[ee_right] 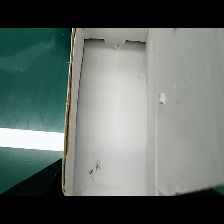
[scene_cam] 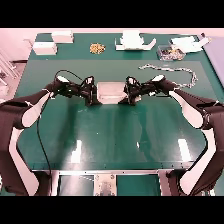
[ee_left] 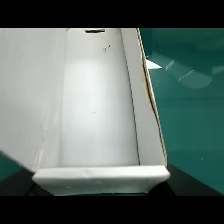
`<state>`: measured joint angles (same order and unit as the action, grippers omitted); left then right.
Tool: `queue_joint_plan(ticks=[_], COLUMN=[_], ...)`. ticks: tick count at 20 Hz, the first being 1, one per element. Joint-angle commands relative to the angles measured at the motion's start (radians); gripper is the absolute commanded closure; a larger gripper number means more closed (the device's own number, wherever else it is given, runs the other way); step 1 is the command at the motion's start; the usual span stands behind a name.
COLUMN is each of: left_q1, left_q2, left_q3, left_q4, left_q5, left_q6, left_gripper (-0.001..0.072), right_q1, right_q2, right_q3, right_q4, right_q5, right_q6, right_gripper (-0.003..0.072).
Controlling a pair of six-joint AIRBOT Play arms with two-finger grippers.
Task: Fold the box and place the chain.
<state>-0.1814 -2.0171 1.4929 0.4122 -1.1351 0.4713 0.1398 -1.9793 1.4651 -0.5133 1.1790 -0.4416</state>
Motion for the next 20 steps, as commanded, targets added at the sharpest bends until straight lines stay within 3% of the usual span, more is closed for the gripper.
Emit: queue_joint_plan(ticks=[1,9,12,20], left_q1=[0.000,0.000,0.000,0.000], left_q2=[-0.001,-0.001,-0.001,-0.001], left_q3=[0.001,0.001,0.001,0.001], left_q4=[-0.002,-0.002,-0.002,-0.002], left_q5=[0.002,0.001,0.001,0.001], left_q6=[0.000,0.000,0.000,0.000], left_gripper=[0.0291,0.0292,0.0291,0.0292], right_q1=[0.002,0.003,-0.021,-0.140], right_q2=[0.000,0.003,0.046,0.179], right_q3=[0.000,0.003,0.010,0.010], right_q4=[0.000,0.008,0.014,-0.127], right_q5=[0.001,0.001,0.057,0.127], right_q6=[0.000,0.000,0.025,0.252], right_gripper=[0.0166,0.0150,-0.0016,-0.0015])
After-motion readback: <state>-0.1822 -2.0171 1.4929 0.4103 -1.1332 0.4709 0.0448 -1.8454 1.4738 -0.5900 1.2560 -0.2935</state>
